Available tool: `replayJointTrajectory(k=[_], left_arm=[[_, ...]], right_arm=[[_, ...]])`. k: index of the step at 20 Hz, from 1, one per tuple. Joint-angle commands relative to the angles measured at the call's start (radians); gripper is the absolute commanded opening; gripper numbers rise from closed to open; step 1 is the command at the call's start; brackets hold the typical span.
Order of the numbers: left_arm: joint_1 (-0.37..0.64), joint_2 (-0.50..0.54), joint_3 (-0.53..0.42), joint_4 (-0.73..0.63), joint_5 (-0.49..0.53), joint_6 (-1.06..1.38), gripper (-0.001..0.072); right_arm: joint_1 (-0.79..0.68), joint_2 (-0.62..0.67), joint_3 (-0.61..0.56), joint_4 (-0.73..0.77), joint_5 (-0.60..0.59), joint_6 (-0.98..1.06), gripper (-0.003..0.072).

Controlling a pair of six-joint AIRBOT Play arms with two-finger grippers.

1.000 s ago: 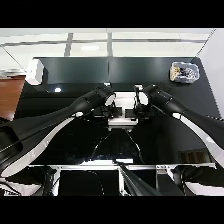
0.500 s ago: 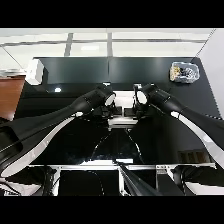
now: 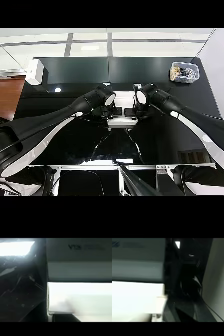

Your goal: Fold the box and place the chain.

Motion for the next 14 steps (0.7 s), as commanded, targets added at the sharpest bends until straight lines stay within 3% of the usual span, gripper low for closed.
replayJointTrajectory(k=[1,12,14], left_arm=[[0.001,0.0,0.0,-0.003,0.008,-0.005,0.0026],[0.001,0.0,0.0,-0.003,0.008,-0.005,0.0026],[0.001,0.0,0.0,-0.003,0.008,-0.005,0.0026]], right_arm=[[0.0,0.0,0.001,0.022,-0.001,0.003,0.0315],[0.0,-0.002,0.015,0.027,-0.01,0.002,0.029],[0.0,-0.005,0.015,0.023,-0.004,0.002,0.0191]])
